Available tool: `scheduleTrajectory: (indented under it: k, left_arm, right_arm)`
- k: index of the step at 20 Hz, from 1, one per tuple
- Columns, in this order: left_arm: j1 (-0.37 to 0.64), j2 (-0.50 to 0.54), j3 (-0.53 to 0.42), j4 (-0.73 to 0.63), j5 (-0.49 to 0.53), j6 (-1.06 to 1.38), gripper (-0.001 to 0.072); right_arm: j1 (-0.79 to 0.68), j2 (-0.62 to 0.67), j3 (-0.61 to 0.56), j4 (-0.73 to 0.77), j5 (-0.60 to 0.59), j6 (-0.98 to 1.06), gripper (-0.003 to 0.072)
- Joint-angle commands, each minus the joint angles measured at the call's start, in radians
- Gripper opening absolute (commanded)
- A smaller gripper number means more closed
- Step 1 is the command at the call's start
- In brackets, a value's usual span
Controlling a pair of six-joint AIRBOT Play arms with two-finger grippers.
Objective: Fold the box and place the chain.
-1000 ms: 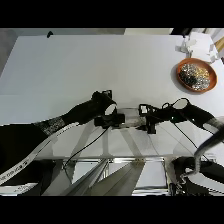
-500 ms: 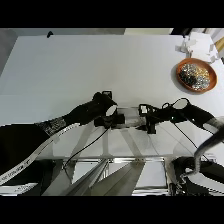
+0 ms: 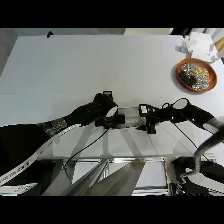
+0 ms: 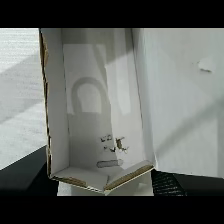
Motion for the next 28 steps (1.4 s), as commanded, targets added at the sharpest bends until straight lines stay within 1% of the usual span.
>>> scheduleTrajectory:
  k: [1,4,5,7,12,13,15,16,20,21,22,24,25,26,27,28]
  left_arm:
    - [-0.003,0.001,0.0,0.01,0.0,0.001,-0.0001]
    - [-0.003,0.002,0.0,0.006,-0.004,0.003,0.0]
    - [-0.002,0.002,0.0,0.004,-0.004,0.003,0.0031]
    - [-0.002,0.012,0.0,0.012,-0.004,0.005,0.0169]
    - [0.02,0.083,0.0,0.05,-0.012,0.008,0.0175]
    - [0.022,0.098,0.0,0.049,-0.028,0.031,0.0204]
    - [0.029,0.122,0.0,0.05,-0.066,0.09,0.0425]
    - [0.035,0.134,0.0,0.05,-0.075,0.111,0.0442]
    - [0.071,0.214,0.0,0.05,-0.097,0.325,0.0442]
    - [0.081,0.244,-0.001,0.05,-0.106,0.407,0.0442]
    - [0.092,0.278,-0.001,0.054,-0.125,0.539,0.0442]
    - [0.097,0.362,-0.02,0.053,-0.139,0.867,0.0443]
    - [0.097,0.414,-0.05,0.043,-0.126,1.041,0.0443]
    - [0.103,0.475,-0.098,0.005,-0.102,1.257,0.0444]
    - [0.115,0.533,-0.156,-0.04,-0.066,1.452,0.0451]
    - [0.137,0.593,-0.231,-0.114,-0.011,1.674,0.0452]
  right_arm:
    - [0.0,0.0,0.001,0.0,0.0,0.0,0.0292]
    - [0.0,0.0,0.001,0.0,0.0,0.0,0.0292]
    - [0.0,0.0,0.001,0.0,0.0,0.0,0.0292]
    - [0.0,0.0,0.001,0.0,0.0,0.0,0.0292]
    - [0.0,0.0,0.001,0.0,0.0,0.0,0.0292]
    - [0.0,0.0,0.001,0.0,0.0,0.0,0.0292]
    - [0.0,0.0,0.001,0.0,0.0,0.0,0.0292]
    - [0.0,0.0,0.001,0.0,0.0,0.0,0.0292]
    - [0.0,0.0,0.001,0.0,0.0,0.0,0.0292]
    - [0.0,0.0,0.001,0.0,0.0,0.0,0.0292]
    - [0.0,0.0,0.001,0.0,0.0,0.0,0.0292]
    - [0.0,0.0,0.001,0.0,0.0,0.0,0.0292]
    - [0.0,0.0,0.001,0.0,0.0,0.0,0.0292]
    - [0.0,0.0,0.001,0.0,0.0,0.0,0.0292]
    - [0.0,0.0,0.001,0.0,0.0,0.0,0.0292]
    - [0.0,0.0,0.001,0.0,0.0,0.0,0.0292]
